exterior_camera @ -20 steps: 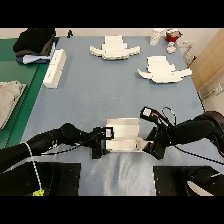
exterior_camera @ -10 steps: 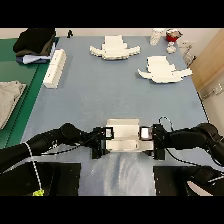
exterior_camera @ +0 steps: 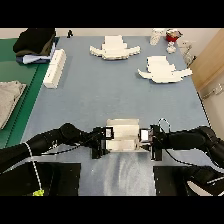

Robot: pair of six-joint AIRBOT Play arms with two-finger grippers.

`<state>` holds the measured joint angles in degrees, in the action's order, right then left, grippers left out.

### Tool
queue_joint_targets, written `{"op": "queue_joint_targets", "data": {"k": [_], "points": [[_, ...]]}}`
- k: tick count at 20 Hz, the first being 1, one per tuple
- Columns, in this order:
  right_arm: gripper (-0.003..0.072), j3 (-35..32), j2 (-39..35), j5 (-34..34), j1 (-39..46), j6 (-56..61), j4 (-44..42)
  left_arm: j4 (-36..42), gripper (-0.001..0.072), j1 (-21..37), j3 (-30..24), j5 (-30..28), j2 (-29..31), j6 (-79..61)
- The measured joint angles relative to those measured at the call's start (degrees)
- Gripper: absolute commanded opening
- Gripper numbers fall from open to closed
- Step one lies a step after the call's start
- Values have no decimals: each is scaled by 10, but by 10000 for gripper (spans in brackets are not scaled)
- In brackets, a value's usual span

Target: Fold the box.

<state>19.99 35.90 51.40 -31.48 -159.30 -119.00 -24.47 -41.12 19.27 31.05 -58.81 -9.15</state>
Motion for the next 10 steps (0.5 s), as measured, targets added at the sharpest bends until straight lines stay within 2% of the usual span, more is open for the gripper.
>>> {"op": "queue_joint_targets", "data": {"k": [5, 6, 8, 9, 10], "points": [[206, 0, 28, -19, 0, -27, -39, 0, 465, 0, 0, 0, 0, 0], [262, 0, 35, -21, -1, -34, -49, 0, 465, 0, 0, 0, 0, 0], [539, 0, 48, -26, -6, -47, -62, 0, 465, 0, 0, 0, 0, 0], [607, 0, 52, -29, -8, -50, -66, 0, 465, 0, 0, 0, 0, 0], [610, 0, 56, -30, -10, -54, -68, 0, 465, 0, 0, 0, 0, 0]]}}
